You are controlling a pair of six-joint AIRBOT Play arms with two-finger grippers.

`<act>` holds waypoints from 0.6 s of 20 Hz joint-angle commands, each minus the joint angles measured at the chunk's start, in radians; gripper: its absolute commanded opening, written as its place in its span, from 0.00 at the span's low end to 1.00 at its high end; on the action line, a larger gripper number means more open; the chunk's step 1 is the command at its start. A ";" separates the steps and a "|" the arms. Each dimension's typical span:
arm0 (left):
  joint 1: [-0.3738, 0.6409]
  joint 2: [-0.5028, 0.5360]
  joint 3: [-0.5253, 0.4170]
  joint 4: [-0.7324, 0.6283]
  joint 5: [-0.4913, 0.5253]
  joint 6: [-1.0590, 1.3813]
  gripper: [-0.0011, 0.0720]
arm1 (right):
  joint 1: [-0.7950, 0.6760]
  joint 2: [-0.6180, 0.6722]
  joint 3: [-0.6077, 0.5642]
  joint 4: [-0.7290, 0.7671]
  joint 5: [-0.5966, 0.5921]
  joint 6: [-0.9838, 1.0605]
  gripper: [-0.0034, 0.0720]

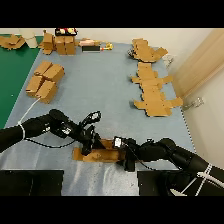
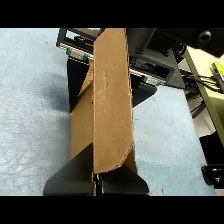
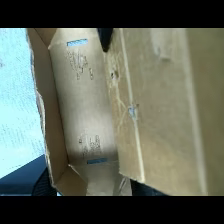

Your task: Fold the box.

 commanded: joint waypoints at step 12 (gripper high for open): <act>0.000 0.000 0.001 -0.036 0.023 -0.030 0.03 | 0.000 0.000 0.001 0.007 -0.036 0.000 0.75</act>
